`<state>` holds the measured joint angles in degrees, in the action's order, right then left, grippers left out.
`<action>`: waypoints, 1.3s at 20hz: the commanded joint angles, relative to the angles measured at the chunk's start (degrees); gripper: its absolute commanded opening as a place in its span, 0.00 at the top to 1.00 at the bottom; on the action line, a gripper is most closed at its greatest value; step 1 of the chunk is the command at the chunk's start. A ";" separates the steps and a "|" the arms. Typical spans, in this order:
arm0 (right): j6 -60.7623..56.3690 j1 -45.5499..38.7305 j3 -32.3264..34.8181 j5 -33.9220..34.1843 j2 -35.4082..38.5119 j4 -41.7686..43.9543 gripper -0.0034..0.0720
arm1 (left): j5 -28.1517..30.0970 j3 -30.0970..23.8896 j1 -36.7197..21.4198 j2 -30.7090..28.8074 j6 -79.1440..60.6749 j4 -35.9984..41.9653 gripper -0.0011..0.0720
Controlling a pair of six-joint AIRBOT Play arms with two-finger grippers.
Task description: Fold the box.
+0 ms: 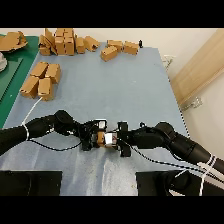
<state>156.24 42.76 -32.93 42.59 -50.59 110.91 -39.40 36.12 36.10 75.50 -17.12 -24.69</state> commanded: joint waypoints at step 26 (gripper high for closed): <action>-79.32 8.63 24.22 -40.59 21.62 41.64 0.96 | 0.00 0.07 -0.02 0.00 0.20 0.04 0.41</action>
<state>82.17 46.48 -13.34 20.25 -30.52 142.93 -39.42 36.12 36.10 75.50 -16.91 -24.64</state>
